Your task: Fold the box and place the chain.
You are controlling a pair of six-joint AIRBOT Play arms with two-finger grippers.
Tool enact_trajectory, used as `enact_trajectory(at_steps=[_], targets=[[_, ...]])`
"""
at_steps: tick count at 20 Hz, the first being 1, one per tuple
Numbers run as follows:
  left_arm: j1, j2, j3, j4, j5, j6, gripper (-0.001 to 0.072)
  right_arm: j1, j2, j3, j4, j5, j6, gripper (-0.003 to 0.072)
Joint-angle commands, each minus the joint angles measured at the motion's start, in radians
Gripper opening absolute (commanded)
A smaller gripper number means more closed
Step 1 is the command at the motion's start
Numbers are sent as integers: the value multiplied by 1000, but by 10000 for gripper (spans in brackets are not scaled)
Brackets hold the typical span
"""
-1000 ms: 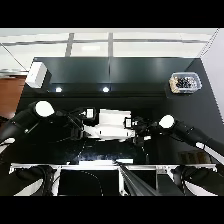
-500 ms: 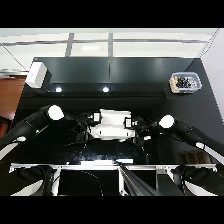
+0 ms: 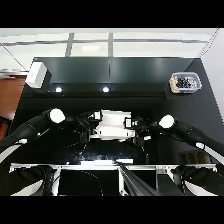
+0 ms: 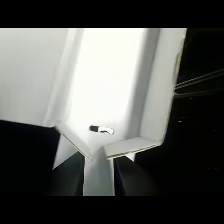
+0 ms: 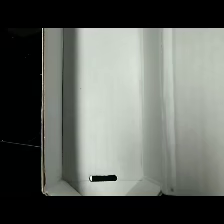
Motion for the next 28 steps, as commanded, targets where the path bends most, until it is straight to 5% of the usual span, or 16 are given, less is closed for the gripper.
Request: enact_trajectory(at_steps=[1,3,19,26,27,28], targets=[[0,-1,-1,-95,-62,23,161,0,-1,-1,0,0,1,438],[0,-1,-1,-143,-63,66,65,0,0,-1,0,0,0,438],[5,10,-1,-55,-96,66,64,0,-1,-1,0,-1,0,438],[165,108,-1,-22,-125,-21,29,0,0,-1,0,-1,1,438],[176,108,-1,-22,-142,-21,108,0,0,-1,0,-1,1,438],[175,107,-2,-22,-149,-21,359,0,0,-1,1,-1,1,438]])
